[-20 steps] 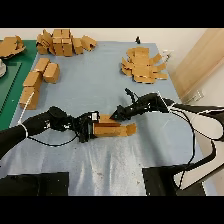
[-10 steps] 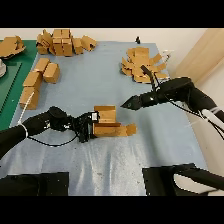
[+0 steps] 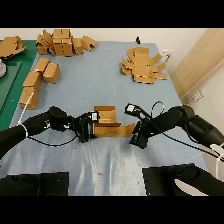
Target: Fold the box.
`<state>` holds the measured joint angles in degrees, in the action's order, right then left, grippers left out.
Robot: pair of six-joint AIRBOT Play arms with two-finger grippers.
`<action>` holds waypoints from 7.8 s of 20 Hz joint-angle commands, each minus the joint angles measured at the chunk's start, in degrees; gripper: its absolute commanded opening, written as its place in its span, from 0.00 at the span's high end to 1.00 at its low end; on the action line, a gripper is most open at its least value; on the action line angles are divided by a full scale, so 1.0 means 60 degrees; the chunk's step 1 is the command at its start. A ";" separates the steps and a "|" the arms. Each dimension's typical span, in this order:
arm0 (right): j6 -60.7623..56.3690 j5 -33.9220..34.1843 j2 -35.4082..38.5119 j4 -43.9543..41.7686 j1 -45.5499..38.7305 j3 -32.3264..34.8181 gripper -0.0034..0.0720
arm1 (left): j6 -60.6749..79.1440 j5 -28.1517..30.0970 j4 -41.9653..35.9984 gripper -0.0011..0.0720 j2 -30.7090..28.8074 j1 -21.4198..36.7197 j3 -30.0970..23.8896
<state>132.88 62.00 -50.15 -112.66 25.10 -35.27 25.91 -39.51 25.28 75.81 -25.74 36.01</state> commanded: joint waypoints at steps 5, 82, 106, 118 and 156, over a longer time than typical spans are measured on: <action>0.3402 -0.3938 -0.1428 0.0193 0.0463 0.0393 0.20 | 0.0000 0.0000 0.0000 0.18 -0.0007 0.0000 0.0011; -0.4444 -0.2171 -0.2481 -0.3286 -0.1716 0.0474 0.95 | 0.0000 0.0000 0.0000 0.18 -0.0007 0.0004 0.0011; -0.5446 -0.2998 -0.1461 -0.3486 -0.0189 0.0237 0.63 | -0.0004 0.0000 0.0000 0.18 -0.0007 0.0000 0.0011; -1.0298 -0.2754 -0.3078 0.1337 0.2153 -0.1800 0.35 | 0.0000 0.0000 0.0000 0.18 -0.0007 0.0004 0.0011; -1.6192 0.2911 -0.4685 0.5767 0.3905 -0.5676 0.44 | 0.0000 0.0004 0.0000 0.18 -0.0007 0.0000 0.0011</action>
<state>36.49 74.48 -80.84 -82.06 48.58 -68.36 25.91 -39.44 25.28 75.81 -25.74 36.01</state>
